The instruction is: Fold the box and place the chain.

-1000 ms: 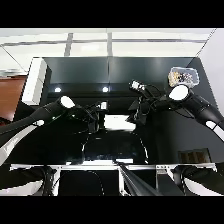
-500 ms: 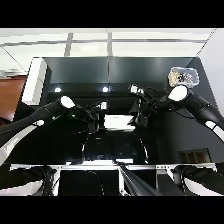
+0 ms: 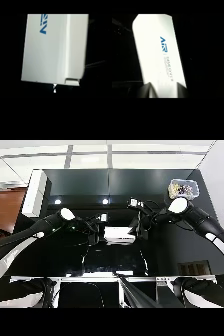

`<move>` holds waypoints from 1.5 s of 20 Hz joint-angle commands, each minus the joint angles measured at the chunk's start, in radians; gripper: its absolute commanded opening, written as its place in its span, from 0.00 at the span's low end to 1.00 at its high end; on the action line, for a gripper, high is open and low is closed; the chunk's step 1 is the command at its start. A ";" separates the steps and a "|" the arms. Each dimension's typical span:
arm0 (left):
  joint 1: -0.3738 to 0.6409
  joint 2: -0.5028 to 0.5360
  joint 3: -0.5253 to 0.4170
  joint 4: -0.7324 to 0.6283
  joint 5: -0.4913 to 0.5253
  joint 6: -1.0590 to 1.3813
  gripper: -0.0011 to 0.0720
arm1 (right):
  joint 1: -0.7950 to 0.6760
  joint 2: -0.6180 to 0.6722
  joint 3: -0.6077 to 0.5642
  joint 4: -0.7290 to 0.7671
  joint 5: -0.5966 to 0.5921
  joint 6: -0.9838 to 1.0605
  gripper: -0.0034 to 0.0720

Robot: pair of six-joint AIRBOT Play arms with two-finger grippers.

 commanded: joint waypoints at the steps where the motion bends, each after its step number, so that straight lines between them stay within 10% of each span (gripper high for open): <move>1: 0.000 -0.001 0.001 0.001 0.001 0.003 0.49 | 0.001 0.000 0.000 -0.001 0.005 -0.004 0.21; 30: 0.000 -0.001 0.001 0.001 0.001 0.003 0.49 | 0.025 -0.001 -0.027 -0.043 0.057 -0.002 0.41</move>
